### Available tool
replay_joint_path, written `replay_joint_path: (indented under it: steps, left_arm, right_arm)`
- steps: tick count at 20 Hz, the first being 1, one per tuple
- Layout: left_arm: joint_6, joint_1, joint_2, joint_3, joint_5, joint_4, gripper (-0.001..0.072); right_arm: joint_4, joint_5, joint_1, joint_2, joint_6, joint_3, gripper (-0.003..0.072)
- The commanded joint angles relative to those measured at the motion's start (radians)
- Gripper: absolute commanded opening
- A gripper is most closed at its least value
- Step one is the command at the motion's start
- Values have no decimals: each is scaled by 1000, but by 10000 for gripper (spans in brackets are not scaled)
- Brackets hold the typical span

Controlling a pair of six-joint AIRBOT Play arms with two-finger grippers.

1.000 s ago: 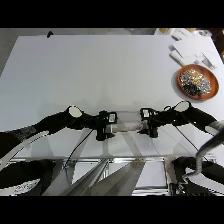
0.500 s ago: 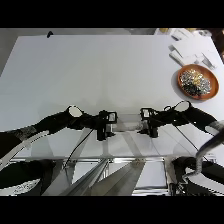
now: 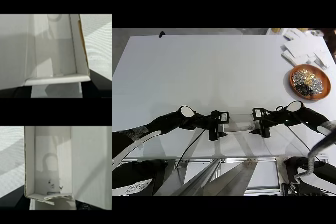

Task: Fold the box and place the chain.

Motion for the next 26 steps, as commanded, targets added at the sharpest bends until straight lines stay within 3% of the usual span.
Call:
replay_joint_path:
  steps: [1, 9, 10, 11, 13, 20, 21, 22, 25, 26]
  left_arm:
    - [0, 0, 0, 0, -2, 0, 136]
    - [0, 0, 0, 0, -2, 0, 136]
    - [0, 0, 0, 0, -1, 0, 136]
    - [0, 0, 0, 0, -2, 0, 136]
    - [0, 0, 0, 0, -1, 0, 136]
    - [0, 0, 0, 0, -2, 0, 136]
    - [0, 0, 0, 0, -2, 0, 136]
    - [0, 0, 0, 0, -2, 0, 135]
    - [0, 0, 0, 0, -2, 0, 136]
    - [0, 0, 0, 0, -2, 0, 136]
  right_arm:
    - [0, 0, 0, 0, 0, 1, 400]
    - [-3, -6, 0, 0, 56, 1, 391]
    - [-16, -31, 0, 2, 61, 1, 495]
    - [-29, -54, 0, 3, 93, 1, 667]
    - [-61, -76, 0, 15, 145, 1, 699]
    - [-333, -29, 0, 211, 399, 1, 684]
    - [-352, -17, 0, 253, 433, 1, 639]
    - [-355, -7, 0, 307, 460, 1, 544]
    - [-352, 8, 0, 485, 517, 1, 502]
    - [-322, 17, 0, 533, 536, 1, 376]
